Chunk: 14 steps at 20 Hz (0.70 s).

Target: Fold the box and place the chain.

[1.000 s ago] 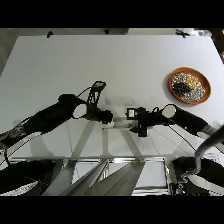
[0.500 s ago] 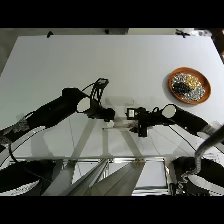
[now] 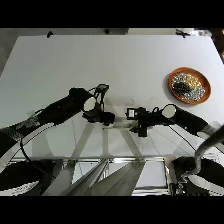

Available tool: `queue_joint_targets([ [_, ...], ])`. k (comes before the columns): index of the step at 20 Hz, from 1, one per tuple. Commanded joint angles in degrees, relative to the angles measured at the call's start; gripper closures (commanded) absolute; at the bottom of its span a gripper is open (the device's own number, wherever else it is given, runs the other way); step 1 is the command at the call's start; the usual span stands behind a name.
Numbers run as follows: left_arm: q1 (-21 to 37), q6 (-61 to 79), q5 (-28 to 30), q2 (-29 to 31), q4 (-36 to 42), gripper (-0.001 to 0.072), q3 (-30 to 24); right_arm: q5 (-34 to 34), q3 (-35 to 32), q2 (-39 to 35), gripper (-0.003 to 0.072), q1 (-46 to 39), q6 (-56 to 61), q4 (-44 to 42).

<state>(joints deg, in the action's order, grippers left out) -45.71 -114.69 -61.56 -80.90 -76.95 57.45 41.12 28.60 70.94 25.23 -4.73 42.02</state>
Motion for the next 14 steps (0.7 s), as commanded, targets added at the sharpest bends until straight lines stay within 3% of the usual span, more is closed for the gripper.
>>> queue_joint_targets([
  [1, -1.0, -1.0, 1.7, -1.2, -0.3, 0.0203, 0.1, 0.0, 0.0, 0.0, 0.0288, 0.0, 0.0, 0.0],
  [14, -2.3, -2.8, 3.9, -2.4, -1.6, 0.0224, 0.1, 0.0, 0.0, 0.0, 0.0288, 0.0, 0.0, 0.0],
])
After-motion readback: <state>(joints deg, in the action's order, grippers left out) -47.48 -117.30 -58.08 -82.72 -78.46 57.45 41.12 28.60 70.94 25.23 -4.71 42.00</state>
